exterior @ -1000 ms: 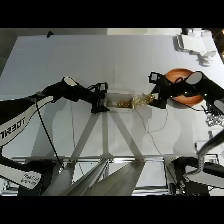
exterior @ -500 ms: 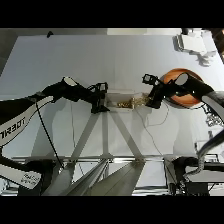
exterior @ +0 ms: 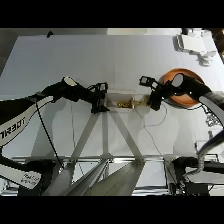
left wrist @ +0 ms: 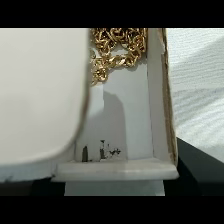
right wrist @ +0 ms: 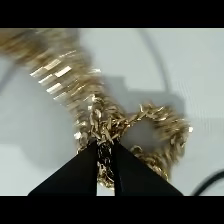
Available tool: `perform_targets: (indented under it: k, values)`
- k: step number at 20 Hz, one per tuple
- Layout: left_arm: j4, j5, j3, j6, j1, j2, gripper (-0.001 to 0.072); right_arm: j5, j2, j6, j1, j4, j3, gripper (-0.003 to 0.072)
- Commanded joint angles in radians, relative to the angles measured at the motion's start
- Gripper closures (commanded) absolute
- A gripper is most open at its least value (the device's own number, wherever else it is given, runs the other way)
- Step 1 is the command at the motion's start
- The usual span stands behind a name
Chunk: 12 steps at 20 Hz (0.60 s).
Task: Fold the box and place the chain.
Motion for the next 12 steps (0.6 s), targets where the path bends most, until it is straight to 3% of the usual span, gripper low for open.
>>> perform_targets:
  k: [1, 5, 12]
  values:
    - [0.0, 0.001, 0.0, 0.0, 0.0, 0.0, 0.0286, 0.004, 0.085, 0.025, 0.027, 0.024, 0.003, 0.068]
    - [0.0, 0.0, 0.0, 0.0, 0.0, 0.0, 0.0286, 0.071, 0.203, 0.033, 0.042, 0.161, 0.003, 0.068]
    - [0.0, 0.0, 0.0, 0.0, 0.0, 0.0, 0.0286, 0.163, 0.284, -0.068, 0.048, 0.767, 0.004, 0.0679]
